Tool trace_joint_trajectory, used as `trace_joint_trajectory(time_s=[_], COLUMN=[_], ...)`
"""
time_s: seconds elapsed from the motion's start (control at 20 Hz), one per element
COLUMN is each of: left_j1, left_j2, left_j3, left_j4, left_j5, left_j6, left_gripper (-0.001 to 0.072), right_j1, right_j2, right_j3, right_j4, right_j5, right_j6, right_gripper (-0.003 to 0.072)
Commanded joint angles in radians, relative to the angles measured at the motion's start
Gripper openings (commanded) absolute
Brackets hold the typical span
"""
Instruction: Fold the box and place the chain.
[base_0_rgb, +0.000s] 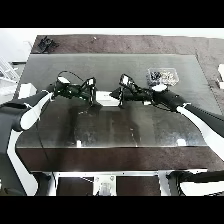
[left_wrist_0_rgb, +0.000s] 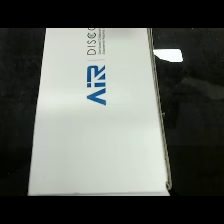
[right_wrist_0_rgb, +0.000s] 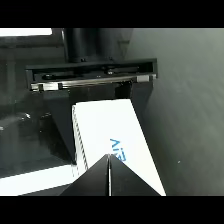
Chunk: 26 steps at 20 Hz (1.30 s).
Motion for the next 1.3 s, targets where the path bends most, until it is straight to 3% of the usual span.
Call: trace_joint_trajectory(time_s=[0.0, 0.3, 1.0, 1.25], left_j1=[0.001, 0.001, 0.001, 0.001], left_j2=[0.000, 0.000, 0.000, 0.000], left_j3=[0.000, 0.001, 0.001, 0.000], left_j4=[0.002, 0.002, 0.002, 0.002], left_j5=[-0.003, -0.003, -0.003, -0.003], left_j6=[0.001, 0.001, 0.001, 0.001], left_gripper=[0.0538, 0.0538, 0.0538, 0.0538], right_j1=[-0.017, -0.016, -0.011, -0.012], right_j2=[-0.037, -0.086, -0.090, 0.013], right_j3=[0.002, 0.003, 0.048, 0.109], right_j4=[0.000, -0.075, -0.267, -0.243], right_j5=[0.003, 0.077, 0.076, 0.104], right_j6=[0.085, 0.233, 0.496, 0.514], right_gripper=[0.0001, 0.0001, 0.0003, 0.0001])
